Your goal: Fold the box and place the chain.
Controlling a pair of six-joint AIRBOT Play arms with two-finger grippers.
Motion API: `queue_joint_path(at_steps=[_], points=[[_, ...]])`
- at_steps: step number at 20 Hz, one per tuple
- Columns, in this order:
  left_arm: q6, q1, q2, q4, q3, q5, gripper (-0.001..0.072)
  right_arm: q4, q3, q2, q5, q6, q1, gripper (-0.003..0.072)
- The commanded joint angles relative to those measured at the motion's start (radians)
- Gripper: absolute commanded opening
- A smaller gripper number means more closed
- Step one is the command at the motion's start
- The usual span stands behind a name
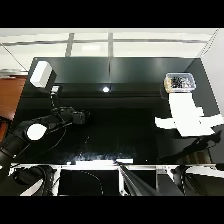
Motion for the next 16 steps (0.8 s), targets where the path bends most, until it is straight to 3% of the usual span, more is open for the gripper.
queue_joint_path(at_steps=[1,4,10,12,13,16], points=[[0.0,-0.003,-0.007,0.0,0.001,0.036,0.071,0.158,0.076,-0.111,0.197,-0.164,0.002,0.0669],[0.0,-0.003,-0.007,0.0,0.0,0.019,0.071,0.156,0.106,-0.187,0.273,-0.16,0.028,0.0669],[0.0,-0.003,-0.007,-0.003,0.0,0.0,0.0709,0.148,0.13,-0.215,0.291,-0.169,0.053,0.0632],[0.0,-0.003,-0.007,-0.004,0.0,-0.001,0.0709,0.133,0.13,-0.214,0.316,-0.172,0.053,0.0188],[0.0,-0.003,-0.007,-0.003,0.0,-0.001,0.0709,0.135,0.13,-0.214,0.326,-0.186,0.053,0.0036],[0.001,-0.003,-0.007,-0.003,0.0,0.0,0.071,0.167,0.129,-0.212,0.427,-0.198,0.06,0.0007]])
